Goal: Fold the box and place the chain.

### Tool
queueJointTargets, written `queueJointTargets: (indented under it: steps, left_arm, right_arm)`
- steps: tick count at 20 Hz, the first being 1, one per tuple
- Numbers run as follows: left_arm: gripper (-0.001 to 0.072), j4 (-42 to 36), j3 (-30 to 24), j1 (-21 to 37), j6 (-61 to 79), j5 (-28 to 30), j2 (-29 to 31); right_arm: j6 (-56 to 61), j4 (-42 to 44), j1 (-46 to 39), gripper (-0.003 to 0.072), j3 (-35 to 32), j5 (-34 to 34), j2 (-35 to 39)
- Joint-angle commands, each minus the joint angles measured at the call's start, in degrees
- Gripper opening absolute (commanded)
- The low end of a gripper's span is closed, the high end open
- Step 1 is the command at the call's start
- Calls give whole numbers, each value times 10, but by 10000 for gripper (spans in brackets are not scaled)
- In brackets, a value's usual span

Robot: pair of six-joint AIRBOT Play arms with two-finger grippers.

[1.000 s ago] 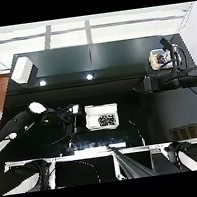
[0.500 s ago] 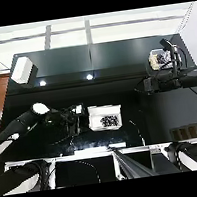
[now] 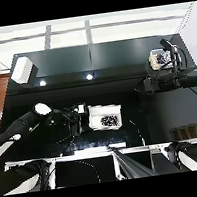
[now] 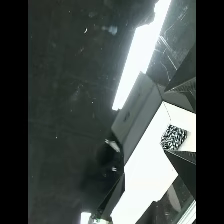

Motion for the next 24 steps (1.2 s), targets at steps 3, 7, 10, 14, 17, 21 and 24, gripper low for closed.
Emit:
queueJointTargets:
  steps: [3, 7, 10, 14, 17, 21, 24]
  left_arm:
    - [528, 0, 1, -25, -11, 26, 0]
    - [479, 0, 1, -25, -11, 26, 0]
    - [479, 0, 1, -25, -11, 26, 0]
    - [480, 0, 1, -25, -11, 26, 0]
    - [480, 0, 1, -25, -11, 26, 0]
    - [480, 0, 1, -25, -11, 26, 0]
    - [480, 0, 1, -25, -11, 26, 0]
  right_arm:
    - [0, -18, 0, 423, 0, 2, 0]
    - [-9, -93, 43, 720, -2, 2, -14]
    - [-9, -76, 121, 720, -2, -59, -61]
    - [-78, 25, 165, 720, -1, -116, -141]
    - [-209, 71, 165, 720, -1, -44, -163]
    - [-369, 62, 174, 720, -1, 23, -163]
    - [-433, 28, 198, 720, -1, -2, -163]
